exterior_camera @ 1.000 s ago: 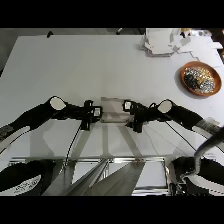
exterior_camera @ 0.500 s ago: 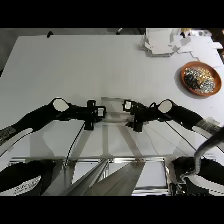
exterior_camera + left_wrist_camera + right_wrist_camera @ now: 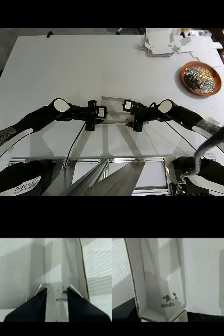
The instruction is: Fold the box and place the chain.
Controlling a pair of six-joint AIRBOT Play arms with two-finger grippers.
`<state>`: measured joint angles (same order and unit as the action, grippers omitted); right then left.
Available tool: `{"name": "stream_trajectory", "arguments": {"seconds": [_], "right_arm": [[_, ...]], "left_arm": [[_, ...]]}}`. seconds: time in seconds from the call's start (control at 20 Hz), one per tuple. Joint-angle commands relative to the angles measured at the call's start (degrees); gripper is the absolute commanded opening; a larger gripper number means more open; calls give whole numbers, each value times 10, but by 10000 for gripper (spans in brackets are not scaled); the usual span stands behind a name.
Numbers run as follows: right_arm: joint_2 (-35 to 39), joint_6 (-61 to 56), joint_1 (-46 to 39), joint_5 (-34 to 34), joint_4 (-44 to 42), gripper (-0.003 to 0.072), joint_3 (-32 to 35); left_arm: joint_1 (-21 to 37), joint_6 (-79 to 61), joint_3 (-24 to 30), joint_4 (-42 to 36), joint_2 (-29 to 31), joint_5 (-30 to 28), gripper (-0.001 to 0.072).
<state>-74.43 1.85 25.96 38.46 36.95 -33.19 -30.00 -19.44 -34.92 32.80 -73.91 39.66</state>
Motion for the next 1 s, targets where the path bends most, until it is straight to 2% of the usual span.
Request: {"name": "stream_trajectory", "arguments": {"seconds": [0.0, 0.05, 0.5, 0.6, 0.7, 0.75, 0.9, 0.95], "right_arm": [[0, -1, 0, 1, 0, 364, 0], [0, -1, 0, 0, 0, 364, 0], [0, -1, 0, 0, 0, 364, 0], [0, -1, 0, 0, 0, 364, 0], [0, -1, 0, 0, 0, 364, 0], [0, -1, 0, 0, 0, 364, 0], [0, -1, 0, 0, 0, 364, 0], [0, -1, 0, 0, 0, 364, 0]], "left_arm": [[-7, 0, -1, -10, -7, -3, 377], [-10, 3, -1, -16, -13, -4, 420], [-15, 50, 0, -18, -17, -13, 444], [-13, 66, 0, -6, -3, -12, 350], [-2, 102, 0, 11, 28, -5, 224], [6, 131, 0, 23, 45, 0, 189], [42, 267, 0, 84, 102, 22, 168], [56, 303, 0, 107, 118, 35, 74]]}}
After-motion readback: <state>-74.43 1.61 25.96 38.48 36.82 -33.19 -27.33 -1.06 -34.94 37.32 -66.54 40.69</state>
